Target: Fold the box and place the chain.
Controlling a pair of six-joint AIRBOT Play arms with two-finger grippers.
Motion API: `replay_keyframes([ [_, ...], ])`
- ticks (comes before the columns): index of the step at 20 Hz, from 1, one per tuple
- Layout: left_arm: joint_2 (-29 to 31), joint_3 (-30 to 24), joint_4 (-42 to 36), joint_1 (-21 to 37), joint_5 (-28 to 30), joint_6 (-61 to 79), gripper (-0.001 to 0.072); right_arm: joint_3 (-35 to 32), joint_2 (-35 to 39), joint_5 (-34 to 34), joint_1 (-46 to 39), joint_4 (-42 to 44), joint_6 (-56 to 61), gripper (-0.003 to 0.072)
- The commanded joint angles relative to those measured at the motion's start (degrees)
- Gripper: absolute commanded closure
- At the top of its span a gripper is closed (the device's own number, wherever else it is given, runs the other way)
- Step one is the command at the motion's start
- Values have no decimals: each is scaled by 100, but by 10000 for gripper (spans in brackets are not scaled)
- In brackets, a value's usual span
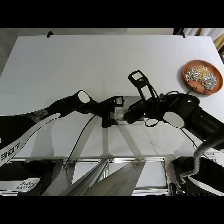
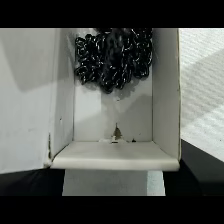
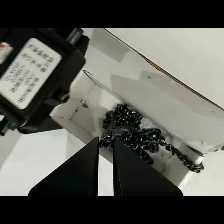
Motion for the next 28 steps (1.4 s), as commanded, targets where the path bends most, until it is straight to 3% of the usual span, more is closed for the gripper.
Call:
replay_keyframes([
  [1,2,2,2,0,2,0,555,-81,-313,-90,-2,7,330,674],
  [3,2,2,2,0,2,0,555,-114,-321,11,-2,4,345,636],
  [5,2,2,2,0,2,0,555,-114,-293,44,-2,0,343,427],
  [6,2,2,2,0,2,0,555,-114,-245,33,-2,0,341,380],
  [11,2,2,2,0,2,0,555,-111,643,90,-385,-358,343,394],
  [15,2,2,2,0,2,0,555,-114,1073,813,-1709,-752,306,389],
  [21,2,2,2,0,0,0,555,-111,-48,192,-3598,-643,-361,385],
  [28,2,2,2,0,2,0,555,201,-1781,-319,-3705,-295,-741,384],
])
